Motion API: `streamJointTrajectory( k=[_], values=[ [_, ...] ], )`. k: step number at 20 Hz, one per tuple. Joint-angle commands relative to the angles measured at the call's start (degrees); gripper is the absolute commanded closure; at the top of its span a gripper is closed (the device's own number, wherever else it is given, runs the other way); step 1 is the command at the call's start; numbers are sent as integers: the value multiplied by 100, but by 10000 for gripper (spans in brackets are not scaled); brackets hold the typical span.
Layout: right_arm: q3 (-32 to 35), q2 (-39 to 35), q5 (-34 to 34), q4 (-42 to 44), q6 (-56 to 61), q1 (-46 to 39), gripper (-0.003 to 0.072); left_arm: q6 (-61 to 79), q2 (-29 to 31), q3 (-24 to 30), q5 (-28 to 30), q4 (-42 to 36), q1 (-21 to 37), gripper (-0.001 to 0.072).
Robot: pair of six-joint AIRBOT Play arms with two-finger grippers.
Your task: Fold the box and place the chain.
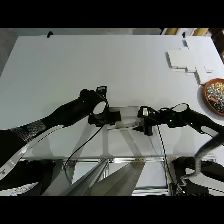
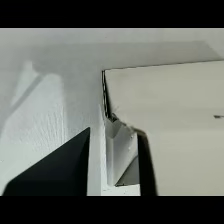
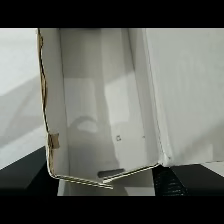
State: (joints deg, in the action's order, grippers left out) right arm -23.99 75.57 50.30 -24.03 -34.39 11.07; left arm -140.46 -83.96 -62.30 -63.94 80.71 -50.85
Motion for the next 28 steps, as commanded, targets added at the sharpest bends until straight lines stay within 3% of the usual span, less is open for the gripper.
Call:
streamJointTrajectory(
  k=[1, 6, 17, 18, 23, 24, 26, 27, 28],
  values=[
    [2, 2, 2, 2, 2, 0, 272, -404, -107, -166, -214, 273, -96, 454],
    [2, 2, 2, 2, 2, 0, 272, -404, -527, -588, -341, 267, -175, 454],
    [2, 2, 2, 2, 2, 0, 272, -855, -846, -586, -439, 249, -177, 467],
    [2, 2, 2, 2, 2, 0, 272, -852, -846, -586, -442, 249, -177, 524],
    [2, 2, 0, 2, 2, 0, 272, -734, -887, -584, -444, 260, -212, 526],
    [2, 2, 2, 2, 2, 0, 272, -695, -896, -581, -444, 269, -223, 570],
    [2, 2, 2, 2, 2, 0, 272, -614, -905, -581, -444, 269, -221, 580],
    [2, 2, 2, 2, 2, 0, 272, -612, -905, -581, -442, 273, -221, 608],
    [2, 2, 2, 2, 2, 0, 272, -610, -905, -581, -435, 293, -221, 706]
  ],
)
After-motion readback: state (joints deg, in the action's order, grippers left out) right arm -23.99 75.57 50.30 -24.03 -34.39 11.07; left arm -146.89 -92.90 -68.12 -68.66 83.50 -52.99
